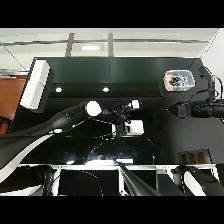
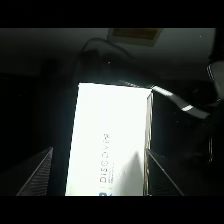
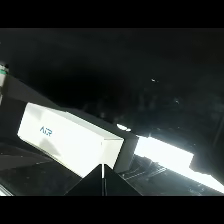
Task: Fold the box and place the chain.
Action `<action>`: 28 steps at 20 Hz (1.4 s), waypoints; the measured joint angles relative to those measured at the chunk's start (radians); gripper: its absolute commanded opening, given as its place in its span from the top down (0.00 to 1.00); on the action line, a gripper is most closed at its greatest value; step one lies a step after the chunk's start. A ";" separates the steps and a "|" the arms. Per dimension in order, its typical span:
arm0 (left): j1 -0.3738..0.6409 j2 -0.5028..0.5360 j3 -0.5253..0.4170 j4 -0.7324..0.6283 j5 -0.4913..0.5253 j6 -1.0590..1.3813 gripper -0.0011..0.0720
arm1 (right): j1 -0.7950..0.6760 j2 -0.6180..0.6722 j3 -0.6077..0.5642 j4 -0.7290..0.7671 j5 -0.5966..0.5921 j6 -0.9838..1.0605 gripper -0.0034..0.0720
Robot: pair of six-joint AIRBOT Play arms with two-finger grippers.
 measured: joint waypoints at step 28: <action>-0.084 -0.074 0.012 0.294 -0.029 -0.229 0.62 | -0.002 0.000 0.000 -0.008 -0.002 -0.001 0.94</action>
